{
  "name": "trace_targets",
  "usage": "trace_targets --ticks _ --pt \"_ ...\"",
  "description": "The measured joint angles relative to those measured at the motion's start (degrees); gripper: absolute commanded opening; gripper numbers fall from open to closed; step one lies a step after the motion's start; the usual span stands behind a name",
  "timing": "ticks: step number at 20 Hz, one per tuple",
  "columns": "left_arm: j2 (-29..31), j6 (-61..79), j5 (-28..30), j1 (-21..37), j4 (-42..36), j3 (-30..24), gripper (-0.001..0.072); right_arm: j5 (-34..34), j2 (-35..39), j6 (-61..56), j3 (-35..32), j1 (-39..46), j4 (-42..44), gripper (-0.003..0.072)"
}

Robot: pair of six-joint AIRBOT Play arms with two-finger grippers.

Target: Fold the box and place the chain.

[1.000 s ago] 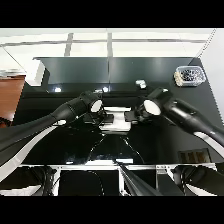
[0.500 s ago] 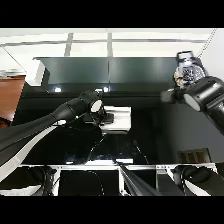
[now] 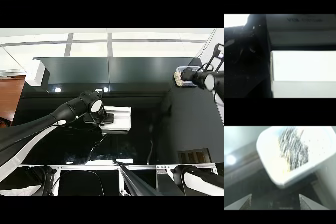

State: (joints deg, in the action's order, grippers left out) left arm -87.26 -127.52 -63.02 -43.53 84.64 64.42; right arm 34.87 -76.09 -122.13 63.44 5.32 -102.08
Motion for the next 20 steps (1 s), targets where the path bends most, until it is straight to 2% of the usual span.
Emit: trace_targets --ticks 3,4,7,11,12,13,14,15,16,17,18,19,20 --pt "0.0 0.0 0.0 0.0 0.1 0.0 0.0029 6.7 -12.9 2.0 15.9 3.3 3.3 0.0696" --pt "0.0 0.0 0.0 0.0 0.2 0.0 0.0029 9.9 -17.2 2.7 21.5 4.1 4.3 0.0602" --pt "0.0 0.0 0.0 0.0 0.2 0.0 0.0029 19.2 -28.9 5.0 35.7 5.7 7.3 0.06" --pt "0.0 0.0 0.0 0.0 0.2 0.0 0.0029 24.8 -37.8 6.2 43.6 7.1 10.4 0.0596" --pt "0.0 0.0 0.0 0.0 0.2 0.0 0.0029 25.5 -39.1 6.3 44.5 7.4 10.6 0.0538" --pt "0.0 0.0 0.0 0.0 0.2 0.0 0.0029 25.5 -39.9 6.6 45.1 7.6 10.6 0.0538" --pt "0.0 0.0 0.0 0.0 0.2 0.0 0.0029 25.5 -40.5 6.7 45.6 7.8 10.9 0.0481" --pt "0.0 0.0 0.0 0.0 0.2 0.0 0.0029 25.7 -41.0 7.0 45.9 8.0 11.0 0.0281" --pt "0.0 0.0 0.0 0.0 0.2 0.0 0.0029 26.2 -41.4 7.1 46.3 8.2 11.1 0.0154" --pt "0.0 0.0 0.0 0.0 0.2 0.0 0.0029 26.9 -41.7 7.1 46.6 8.4 11.9 0.0062" --pt "0.0 0.0 0.0 0.0 0.2 0.0 0.0029 27.9 -41.8 8.0 47.2 8.4 11.8 0.0054" --pt "0.0 0.0 -0.1 0.0 0.2 0.0 0.0029 29.2 -41.9 8.8 47.8 8.4 11.9 0.0012" --pt "0.0 0.0 0.0 0.0 0.2 0.0 0.0029 31.1 -42.0 10.1 48.8 8.5 12.0 0.0013"
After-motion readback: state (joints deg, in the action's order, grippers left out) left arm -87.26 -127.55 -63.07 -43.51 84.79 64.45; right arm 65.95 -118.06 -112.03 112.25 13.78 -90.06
